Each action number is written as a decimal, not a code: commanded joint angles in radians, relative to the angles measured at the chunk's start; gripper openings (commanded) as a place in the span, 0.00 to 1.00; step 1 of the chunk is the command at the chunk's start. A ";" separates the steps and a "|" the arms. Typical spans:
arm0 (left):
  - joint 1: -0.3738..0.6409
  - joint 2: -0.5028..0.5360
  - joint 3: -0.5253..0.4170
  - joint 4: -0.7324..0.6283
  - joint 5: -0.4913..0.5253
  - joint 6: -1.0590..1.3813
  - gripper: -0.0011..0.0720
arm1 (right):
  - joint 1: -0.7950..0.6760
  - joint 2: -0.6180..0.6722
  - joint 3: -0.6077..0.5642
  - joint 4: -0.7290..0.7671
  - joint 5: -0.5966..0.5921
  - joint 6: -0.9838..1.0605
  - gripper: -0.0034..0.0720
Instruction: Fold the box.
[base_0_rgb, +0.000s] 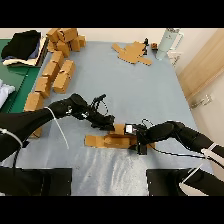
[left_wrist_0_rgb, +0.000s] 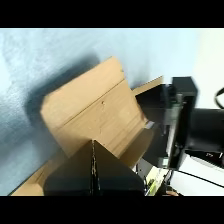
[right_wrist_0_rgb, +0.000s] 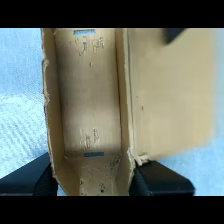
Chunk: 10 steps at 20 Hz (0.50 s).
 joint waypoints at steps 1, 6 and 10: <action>-0.010 -0.048 0.008 0.026 -0.025 -0.032 0.03 | 0.001 0.000 0.001 0.000 -0.003 0.000 0.64; 0.004 -0.048 0.064 0.027 0.015 -0.014 0.03 | 0.001 0.000 0.001 -0.001 -0.003 0.000 0.64; 0.035 -0.022 0.119 -0.018 -0.135 0.056 0.03 | 0.001 0.000 0.001 -0.002 -0.003 0.000 0.64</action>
